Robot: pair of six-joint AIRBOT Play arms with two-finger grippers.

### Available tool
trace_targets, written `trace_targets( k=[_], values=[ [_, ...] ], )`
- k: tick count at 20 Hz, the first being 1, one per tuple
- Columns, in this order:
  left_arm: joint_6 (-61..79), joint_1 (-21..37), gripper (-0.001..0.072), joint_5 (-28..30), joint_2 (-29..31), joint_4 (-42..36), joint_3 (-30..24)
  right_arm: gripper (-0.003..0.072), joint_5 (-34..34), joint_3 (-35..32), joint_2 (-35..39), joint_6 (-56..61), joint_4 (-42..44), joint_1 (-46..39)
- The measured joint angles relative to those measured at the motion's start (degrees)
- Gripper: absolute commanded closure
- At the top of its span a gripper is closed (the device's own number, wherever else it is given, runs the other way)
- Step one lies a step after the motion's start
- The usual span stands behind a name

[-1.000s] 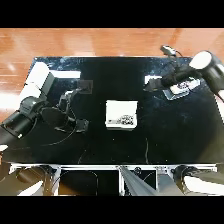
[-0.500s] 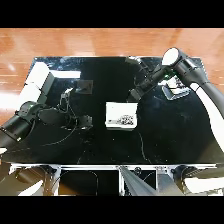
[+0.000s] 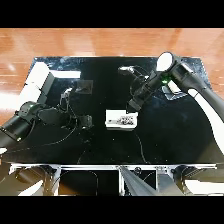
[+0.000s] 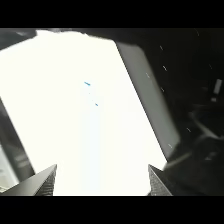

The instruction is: Fold the box and place the chain.

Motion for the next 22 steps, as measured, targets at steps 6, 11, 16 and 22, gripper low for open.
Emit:
trace_targets(
  k=[6, 11, 16, 22],
  values=[
    [0.42, 0.0, 0.0265, -0.09, 0.0, -0.02, 0.0, -0.0034, -3.87, -4.44, 2.78, -1.18, -3.21, 1.11],
    [0.66, 0.0, 0.0266, -0.13, 0.0, -0.02, 0.0, -0.0034, -3.19, -5.22, 3.3, -2.1, -6.58, 4.28],
    [0.83, 0.0, 0.0266, -0.24, 0.0, 0.0, 0.0, -0.0034, -2.36, -5.49, 4.33, -2.71, -8.04, 6.4],
    [0.83, -0.17, 0.0266, -0.28, 0.0, 0.0, 0.0, -0.0034, -2.03, -7.61, 6.12, -2.97, -10.49, 7.13]
  ],
)
